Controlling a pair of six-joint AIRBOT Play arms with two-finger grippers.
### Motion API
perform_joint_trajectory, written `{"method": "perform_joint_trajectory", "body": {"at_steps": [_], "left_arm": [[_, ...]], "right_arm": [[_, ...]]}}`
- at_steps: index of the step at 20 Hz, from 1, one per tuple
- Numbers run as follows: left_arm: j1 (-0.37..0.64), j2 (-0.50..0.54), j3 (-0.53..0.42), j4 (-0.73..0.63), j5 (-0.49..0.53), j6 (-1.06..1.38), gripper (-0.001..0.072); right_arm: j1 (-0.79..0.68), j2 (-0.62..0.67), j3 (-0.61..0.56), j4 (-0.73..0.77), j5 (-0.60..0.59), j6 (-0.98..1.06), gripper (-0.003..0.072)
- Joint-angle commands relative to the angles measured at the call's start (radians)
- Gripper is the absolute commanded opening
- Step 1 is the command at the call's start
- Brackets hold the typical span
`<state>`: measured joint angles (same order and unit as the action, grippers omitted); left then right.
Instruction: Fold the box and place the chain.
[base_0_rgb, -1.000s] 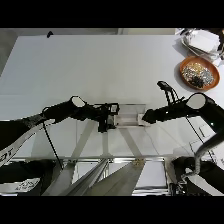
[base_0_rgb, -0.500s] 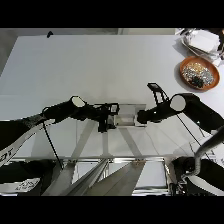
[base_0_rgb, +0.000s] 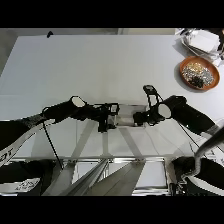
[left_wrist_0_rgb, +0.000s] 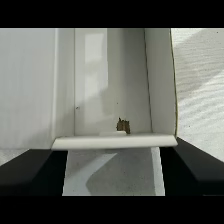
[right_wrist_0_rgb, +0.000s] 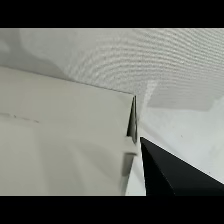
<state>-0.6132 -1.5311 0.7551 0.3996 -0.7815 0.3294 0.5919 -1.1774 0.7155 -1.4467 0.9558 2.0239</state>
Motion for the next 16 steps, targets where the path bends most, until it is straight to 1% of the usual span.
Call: {"method": "perform_joint_trajectory", "body": {"at_steps": [1,2,3,5,7,8,10,11,12,15,16], "left_arm": [[0.000,0.000,0.000,0.000,0.000,0.000,0.0320],[0.000,0.000,0.000,0.000,-0.001,0.000,0.0320],[0.000,0.000,0.000,0.000,0.000,0.000,0.0320],[0.000,0.000,0.000,0.000,0.000,0.000,0.0320],[0.000,0.000,0.000,0.000,0.000,0.000,0.0320],[0.000,0.000,0.000,0.000,0.000,0.000,0.0320],[0.000,0.000,0.000,0.000,0.000,0.000,0.0320],[0.000,0.000,0.000,0.000,0.000,0.000,0.0320],[0.000,0.000,0.000,0.000,0.000,0.000,0.0320],[0.000,0.000,0.000,0.000,0.000,0.000,0.0320],[0.000,0.000,0.000,0.000,0.000,0.000,0.0320]], "right_arm": [[0.048,-0.052,0.044,-0.079,0.002,0.105,0.0432],[0.051,-0.058,0.054,-0.080,0.004,0.109,0.0393],[0.051,-0.061,0.060,-0.083,0.008,0.128,0.0387],[0.051,-0.064,0.060,-0.093,0.040,0.145,0.0299],[0.051,-0.071,0.060,-0.103,0.091,0.146,0.0277],[0.051,-0.074,0.060,-0.103,0.106,0.146,0.0241],[0.051,-0.077,0.060,-0.101,0.109,0.162,0.0191],[0.054,-0.077,0.060,-0.102,0.108,0.173,0.0096],[0.056,-0.079,0.060,-0.102,0.106,0.172,0.0019],[0.068,-0.090,0.060,-0.102,0.106,0.172,0.0025],[0.068,-0.092,0.060,-0.101,0.103,0.174,0.0128]]}}
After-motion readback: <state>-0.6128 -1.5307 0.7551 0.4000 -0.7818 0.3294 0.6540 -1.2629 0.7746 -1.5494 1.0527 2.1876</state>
